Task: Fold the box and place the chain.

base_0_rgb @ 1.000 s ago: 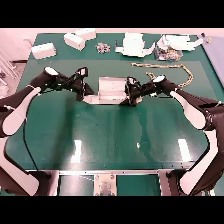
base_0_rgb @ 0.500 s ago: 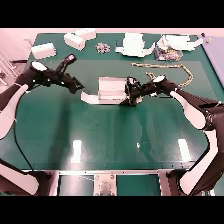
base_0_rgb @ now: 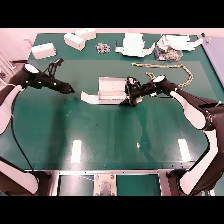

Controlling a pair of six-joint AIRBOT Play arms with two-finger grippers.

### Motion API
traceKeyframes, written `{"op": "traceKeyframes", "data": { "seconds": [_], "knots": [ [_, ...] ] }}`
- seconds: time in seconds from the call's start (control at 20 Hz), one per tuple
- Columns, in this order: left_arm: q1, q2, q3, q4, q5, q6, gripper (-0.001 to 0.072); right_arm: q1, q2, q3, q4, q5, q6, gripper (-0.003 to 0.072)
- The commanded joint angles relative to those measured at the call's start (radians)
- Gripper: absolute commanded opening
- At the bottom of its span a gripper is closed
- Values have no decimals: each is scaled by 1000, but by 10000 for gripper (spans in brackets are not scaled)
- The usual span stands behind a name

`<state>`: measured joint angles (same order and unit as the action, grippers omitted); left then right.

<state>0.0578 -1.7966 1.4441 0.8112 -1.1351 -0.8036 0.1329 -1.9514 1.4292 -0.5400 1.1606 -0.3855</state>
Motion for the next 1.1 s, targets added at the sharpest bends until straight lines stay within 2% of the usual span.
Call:
{"op": "traceKeyframes", "data": {
  "seconds": [0.0,0.3,0.55,0.85,0.9,0.95,1.0,1.05],
  "knots": [
    [-28,-49,-1,-11,-13,-35,20,0,0,0,0,0,0,587],
    [-138,-76,0,-63,1,-12,21,0,0,0,0,0,0,588],
    [-148,-66,2,-260,-11,112,21,0,0,0,0,0,0,588],
    [-153,-64,17,-284,-37,124,23,0,0,0,0,0,0,587],
    [-155,-64,17,-295,-38,124,65,0,0,0,0,0,0,587],
    [-155,-64,17,-315,-38,123,245,0,0,0,0,0,0,587],
    [-155,-64,18,-339,-38,123,297,0,0,0,0,0,0,588],
    [-155,-64,18,-355,-40,124,298,0,0,0,0,0,0,587]
  ]
}}
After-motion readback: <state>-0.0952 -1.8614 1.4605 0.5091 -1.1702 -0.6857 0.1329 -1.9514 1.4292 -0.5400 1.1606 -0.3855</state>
